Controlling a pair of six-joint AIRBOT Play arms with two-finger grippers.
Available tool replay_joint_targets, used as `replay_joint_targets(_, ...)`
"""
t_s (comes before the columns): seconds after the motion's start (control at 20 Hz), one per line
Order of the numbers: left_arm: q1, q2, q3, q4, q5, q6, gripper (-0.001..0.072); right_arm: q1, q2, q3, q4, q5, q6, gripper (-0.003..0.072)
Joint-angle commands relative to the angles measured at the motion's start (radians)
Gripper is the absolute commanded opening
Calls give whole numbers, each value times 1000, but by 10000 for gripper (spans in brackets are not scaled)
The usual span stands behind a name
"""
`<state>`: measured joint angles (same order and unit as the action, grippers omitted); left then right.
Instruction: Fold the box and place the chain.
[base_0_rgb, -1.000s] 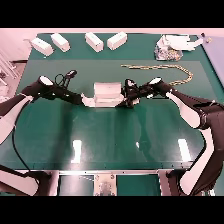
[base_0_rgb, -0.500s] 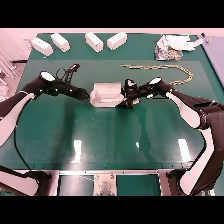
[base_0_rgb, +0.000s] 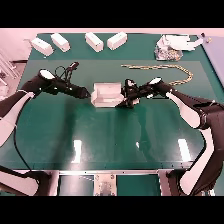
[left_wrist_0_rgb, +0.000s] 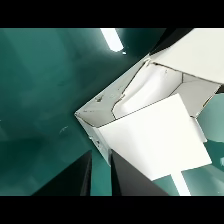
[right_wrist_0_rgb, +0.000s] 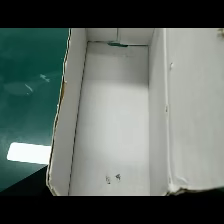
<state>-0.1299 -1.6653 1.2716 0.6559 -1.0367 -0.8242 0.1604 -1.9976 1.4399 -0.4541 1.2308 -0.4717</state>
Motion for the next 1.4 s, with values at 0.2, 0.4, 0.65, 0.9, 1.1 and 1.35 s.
replay_joint_targets(0.2,0,-1,-6,-60,-26,-6,336,0,0,0,0,0,0,575)
replay_joint_targets(0.4,0,-1,-7,-87,-46,-6,336,0,0,0,0,0,0,575)
replay_joint_targets(0.65,-53,-1,-7,-29,-26,-6,337,0,0,0,0,0,0,575)
replay_joint_targets(0.9,-60,2,-6,-29,-19,-14,339,0,0,0,0,0,0,575)
replay_joint_targets(1.1,-90,7,16,-1,20,-43,339,0,0,0,0,0,0,575)
replay_joint_targets(1.35,-150,10,58,198,51,-230,340,0,0,0,0,0,0,575)
